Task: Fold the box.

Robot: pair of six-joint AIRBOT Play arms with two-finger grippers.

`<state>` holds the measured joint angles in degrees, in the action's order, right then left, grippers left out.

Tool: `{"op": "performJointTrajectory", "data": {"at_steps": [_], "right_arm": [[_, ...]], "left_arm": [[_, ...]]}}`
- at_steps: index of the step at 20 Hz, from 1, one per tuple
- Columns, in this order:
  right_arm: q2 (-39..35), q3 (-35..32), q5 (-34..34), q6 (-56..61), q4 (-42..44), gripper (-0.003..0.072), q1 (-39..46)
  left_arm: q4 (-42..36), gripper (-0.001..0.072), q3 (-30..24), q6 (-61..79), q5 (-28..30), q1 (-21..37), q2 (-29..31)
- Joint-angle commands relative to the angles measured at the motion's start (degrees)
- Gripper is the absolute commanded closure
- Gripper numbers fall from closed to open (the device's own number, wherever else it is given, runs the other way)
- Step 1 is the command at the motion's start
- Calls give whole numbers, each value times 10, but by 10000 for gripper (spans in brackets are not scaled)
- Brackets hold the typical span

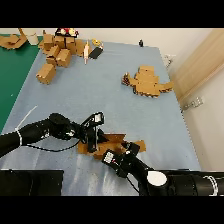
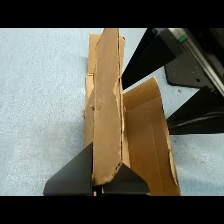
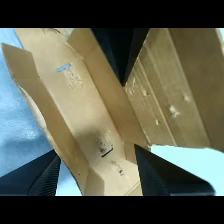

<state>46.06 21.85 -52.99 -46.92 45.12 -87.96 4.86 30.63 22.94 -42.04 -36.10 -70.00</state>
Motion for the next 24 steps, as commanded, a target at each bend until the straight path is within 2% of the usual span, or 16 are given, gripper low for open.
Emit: {"op": "performJointTrajectory", "data": {"at_steps": [1, 5, 10, 16, 18, 24], "right_arm": [[-2, 0, 15, -55, 0, -31, 23], [-52, -8, 12, -116, 4, -31, 30], [-167, -53, 60, -247, 136, -31, 120], [-156, -54, 134, -438, 259, -31, 252], [-153, -54, 159, -529, 330, -31, 299], [-121, -53, 160, -914, 659, -31, 483]], "left_arm": [[0, 699, 0, 0, 0, 0, 0], [0, 699, 0, 0, 0, 0, 0], [0, 699, 0, 0, 0, 0, 0], [0, 699, 0, 0, 0, 0, 0], [0, 699, 0, 0, 0, 0, 0], [0, 699, 0, 0, 0, 0, 0]]}}
